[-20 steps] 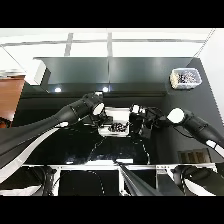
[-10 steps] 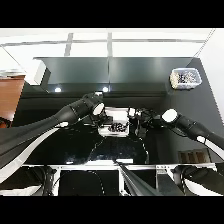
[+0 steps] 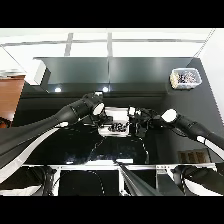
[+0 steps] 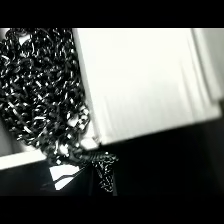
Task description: Fold the box and place the chain.
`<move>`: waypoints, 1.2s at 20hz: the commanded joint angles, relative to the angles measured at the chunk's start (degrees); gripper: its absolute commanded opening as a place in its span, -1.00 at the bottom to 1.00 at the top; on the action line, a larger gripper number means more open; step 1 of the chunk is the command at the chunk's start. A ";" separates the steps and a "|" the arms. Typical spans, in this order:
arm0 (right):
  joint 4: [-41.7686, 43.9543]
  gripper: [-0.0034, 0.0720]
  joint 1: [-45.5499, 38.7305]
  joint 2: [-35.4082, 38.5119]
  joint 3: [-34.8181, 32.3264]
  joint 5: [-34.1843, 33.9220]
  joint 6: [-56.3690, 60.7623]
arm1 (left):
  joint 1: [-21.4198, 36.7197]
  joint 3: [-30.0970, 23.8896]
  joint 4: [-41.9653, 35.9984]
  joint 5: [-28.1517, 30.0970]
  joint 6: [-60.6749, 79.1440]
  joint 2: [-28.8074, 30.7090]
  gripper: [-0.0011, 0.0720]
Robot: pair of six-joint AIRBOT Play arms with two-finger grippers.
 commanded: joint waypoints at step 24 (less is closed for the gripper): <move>-19.98 0.03 -6.80 17.20 8.63 17.42 51.23 | 0.04 0.02 -1.44 0.11 0.37 -0.04 -0.89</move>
